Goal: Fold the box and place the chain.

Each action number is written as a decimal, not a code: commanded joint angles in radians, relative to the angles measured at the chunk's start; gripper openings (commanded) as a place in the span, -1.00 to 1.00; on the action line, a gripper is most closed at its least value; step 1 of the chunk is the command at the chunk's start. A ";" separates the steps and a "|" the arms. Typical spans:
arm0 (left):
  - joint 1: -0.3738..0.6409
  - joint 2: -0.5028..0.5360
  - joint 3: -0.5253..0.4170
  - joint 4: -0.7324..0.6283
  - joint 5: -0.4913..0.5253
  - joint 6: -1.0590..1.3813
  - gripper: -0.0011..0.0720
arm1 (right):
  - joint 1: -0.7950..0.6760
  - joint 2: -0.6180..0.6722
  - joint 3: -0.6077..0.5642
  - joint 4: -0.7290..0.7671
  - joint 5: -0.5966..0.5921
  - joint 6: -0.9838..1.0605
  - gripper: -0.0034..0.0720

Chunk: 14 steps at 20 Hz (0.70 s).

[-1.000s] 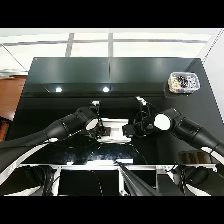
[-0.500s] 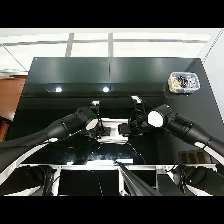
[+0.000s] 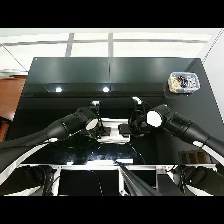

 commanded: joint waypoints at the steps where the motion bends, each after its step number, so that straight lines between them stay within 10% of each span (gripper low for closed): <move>1: 0.000 0.000 0.000 0.000 0.000 0.000 -0.88 | 0.001 -0.012 0.001 -0.004 0.003 0.014 0.15; 14: 0.000 0.000 0.001 0.000 -0.003 0.000 -0.88 | 0.074 -0.136 0.124 -0.110 0.048 0.126 0.03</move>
